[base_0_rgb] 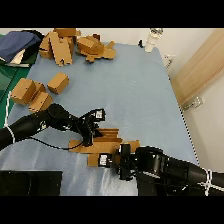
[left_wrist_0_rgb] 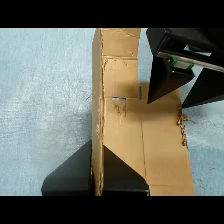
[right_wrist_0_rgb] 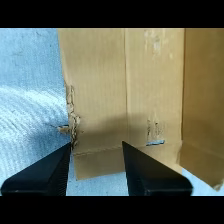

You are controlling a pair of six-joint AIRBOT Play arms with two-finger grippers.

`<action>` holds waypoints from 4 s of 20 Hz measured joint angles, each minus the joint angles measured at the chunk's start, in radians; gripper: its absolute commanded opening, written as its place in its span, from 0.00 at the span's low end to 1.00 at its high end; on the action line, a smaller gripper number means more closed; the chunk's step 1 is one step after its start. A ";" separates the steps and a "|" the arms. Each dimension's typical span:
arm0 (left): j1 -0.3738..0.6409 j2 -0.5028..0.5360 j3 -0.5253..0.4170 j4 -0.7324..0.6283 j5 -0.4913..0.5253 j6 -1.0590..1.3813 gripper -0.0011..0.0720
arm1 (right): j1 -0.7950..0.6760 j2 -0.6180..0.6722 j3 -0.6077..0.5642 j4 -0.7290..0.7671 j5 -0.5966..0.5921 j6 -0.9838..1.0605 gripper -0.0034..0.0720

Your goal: Fold the box.

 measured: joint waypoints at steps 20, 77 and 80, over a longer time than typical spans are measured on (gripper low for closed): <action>0.000 0.000 0.000 0.000 0.000 0.000 0.03 | 0.000 0.048 0.060 -0.060 0.000 0.002 0.71; 0.000 0.000 0.000 0.000 -0.001 0.000 0.03 | -0.327 0.185 -0.027 0.139 -0.127 -0.180 0.98; 0.000 0.000 0.000 0.000 -0.001 0.000 0.03 | -0.400 0.147 -0.027 0.301 -0.130 -0.364 0.98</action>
